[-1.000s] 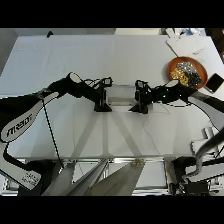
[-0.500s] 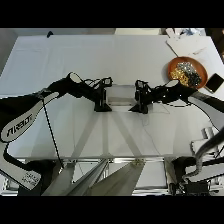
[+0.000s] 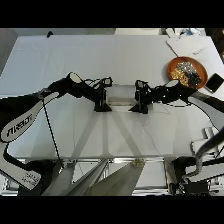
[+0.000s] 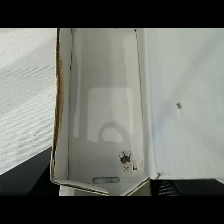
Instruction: Fold the box and place the chain.
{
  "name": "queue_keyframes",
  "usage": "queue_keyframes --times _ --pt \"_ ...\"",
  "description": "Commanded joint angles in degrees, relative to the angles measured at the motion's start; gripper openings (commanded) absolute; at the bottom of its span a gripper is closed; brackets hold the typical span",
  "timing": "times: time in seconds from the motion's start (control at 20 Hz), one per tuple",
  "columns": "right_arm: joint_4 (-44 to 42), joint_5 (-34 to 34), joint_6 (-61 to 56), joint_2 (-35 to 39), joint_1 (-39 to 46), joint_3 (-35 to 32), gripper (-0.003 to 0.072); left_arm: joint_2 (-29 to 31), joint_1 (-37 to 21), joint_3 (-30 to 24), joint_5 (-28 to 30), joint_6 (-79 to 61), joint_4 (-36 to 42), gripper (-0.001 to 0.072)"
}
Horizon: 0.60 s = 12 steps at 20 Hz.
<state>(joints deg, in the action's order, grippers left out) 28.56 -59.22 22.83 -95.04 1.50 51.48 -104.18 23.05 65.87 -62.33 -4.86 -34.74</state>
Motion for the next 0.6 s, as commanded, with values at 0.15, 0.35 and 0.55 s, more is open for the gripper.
queue_keyframes --times 0.15,0.35,0.55 --pt "1.5 1.4 0.0 0.5 -0.1 0.0 0.0685 0.0 0.0 0.0 0.0 0.0 0.0 0.0207" --pt "11.1 1.9 -0.9 4.0 0.0 0.0 0.0684 0.0 0.0 0.0 0.0 0.0 0.0 0.0207" --pt "22.0 2.8 -5.5 9.7 0.0 0.0 0.0681 0.0 0.0 0.0 0.0 0.0 0.0 0.0207"
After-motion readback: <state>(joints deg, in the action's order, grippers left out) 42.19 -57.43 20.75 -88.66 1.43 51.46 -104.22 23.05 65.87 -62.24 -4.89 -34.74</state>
